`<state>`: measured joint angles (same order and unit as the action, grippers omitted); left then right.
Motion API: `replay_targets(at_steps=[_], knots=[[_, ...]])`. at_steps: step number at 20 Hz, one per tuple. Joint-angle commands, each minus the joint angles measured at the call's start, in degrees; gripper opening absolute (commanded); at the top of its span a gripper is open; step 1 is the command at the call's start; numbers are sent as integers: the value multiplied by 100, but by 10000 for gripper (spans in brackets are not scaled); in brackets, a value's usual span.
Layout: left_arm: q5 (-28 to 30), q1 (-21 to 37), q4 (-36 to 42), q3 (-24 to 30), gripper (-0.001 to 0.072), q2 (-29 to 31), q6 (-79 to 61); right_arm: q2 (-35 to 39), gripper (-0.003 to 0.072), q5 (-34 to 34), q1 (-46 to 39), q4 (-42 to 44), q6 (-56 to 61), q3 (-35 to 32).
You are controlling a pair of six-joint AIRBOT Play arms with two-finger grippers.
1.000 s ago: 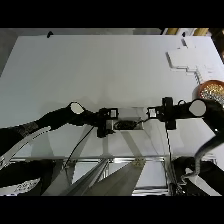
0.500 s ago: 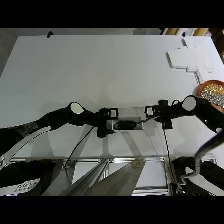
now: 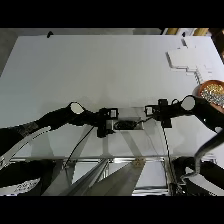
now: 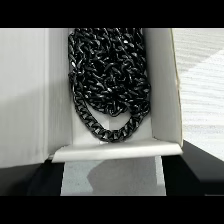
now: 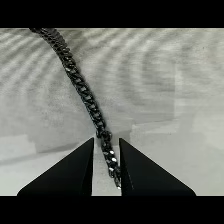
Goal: Fold the box and place the chain.
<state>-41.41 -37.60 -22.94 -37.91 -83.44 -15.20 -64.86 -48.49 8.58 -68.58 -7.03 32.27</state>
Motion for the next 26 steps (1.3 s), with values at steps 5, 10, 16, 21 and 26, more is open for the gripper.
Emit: replay_targets(at_steps=[5,10,16,21,26], knots=[[2,0,0,2,334,4,0,-28,154,9,-2,33,-101,-2],[2,0,0,2,334,4,0,-317,62,-33,-2,136,-96,0],[2,0,0,2,334,4,0,446,14,-361,-2,109,-61,4],[2,0,0,2,334,4,0,1827,14,-957,0,931,251,4],[4,0,0,2,334,4,0,2350,15,-1755,9,3407,275,2]])
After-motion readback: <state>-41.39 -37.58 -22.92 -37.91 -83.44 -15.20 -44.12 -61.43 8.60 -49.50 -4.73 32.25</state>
